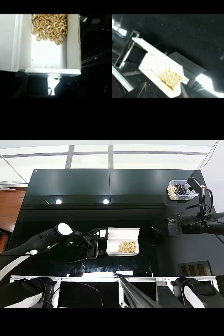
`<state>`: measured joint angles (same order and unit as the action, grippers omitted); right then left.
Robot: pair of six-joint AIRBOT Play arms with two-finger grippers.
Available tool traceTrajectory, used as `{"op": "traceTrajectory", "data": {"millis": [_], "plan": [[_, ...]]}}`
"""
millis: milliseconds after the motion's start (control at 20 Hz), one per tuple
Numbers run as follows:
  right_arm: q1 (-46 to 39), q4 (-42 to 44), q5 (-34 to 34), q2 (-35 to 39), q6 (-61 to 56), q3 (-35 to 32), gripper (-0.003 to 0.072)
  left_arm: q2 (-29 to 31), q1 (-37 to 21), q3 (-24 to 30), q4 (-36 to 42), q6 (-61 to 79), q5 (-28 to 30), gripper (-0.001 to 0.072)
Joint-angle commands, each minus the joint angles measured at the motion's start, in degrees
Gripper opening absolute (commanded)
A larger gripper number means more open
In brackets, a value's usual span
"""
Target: Fold the box and place the chain.
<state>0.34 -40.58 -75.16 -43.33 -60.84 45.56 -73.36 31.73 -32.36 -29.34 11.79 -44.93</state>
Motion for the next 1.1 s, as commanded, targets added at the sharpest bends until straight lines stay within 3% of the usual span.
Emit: {"op": "traceTrajectory", "data": {"millis": [0, 250, 300, 400, 450, 900, 1050], "plan": [[0.07, 0.00, 0.00, 0.02, 0.00, 0.00, 0.0497, -0.04, 0.11, -0.07, 0.02, 0.02, 0.13, 0.0385], [0.07, 0.00, -0.02, 0.02, -0.02, 0.02, 0.0497, -0.04, 0.09, -0.07, 0.04, 0.00, 0.17, 0.0367], [0.07, 0.00, -0.04, 0.02, -0.02, 0.02, 0.0497, -0.04, 0.09, -0.07, 0.02, -0.07, 0.11, 0.0412], [0.07, 0.02, -0.07, 0.02, -0.02, 0.02, 0.0497, 0.02, -0.09, -0.09, 0.00, -0.04, -0.13, 0.0679], [0.07, 0.00, -0.09, 0.02, -0.02, 0.00, 0.0497, 0.15, -0.15, -0.11, 0.00, -0.33, -0.11, 0.0706], [0.07, 0.02, -0.85, 0.02, -0.02, 0.00, 0.0497, 1.40, 0.24, -0.11, -0.15, -4.66, -1.42, 0.0712], [0.07, 0.02, -0.85, 0.02, -0.02, 0.02, 0.0497, 1.38, 2.23, -0.11, -0.09, -4.57, 1.22, 0.0712]]}}
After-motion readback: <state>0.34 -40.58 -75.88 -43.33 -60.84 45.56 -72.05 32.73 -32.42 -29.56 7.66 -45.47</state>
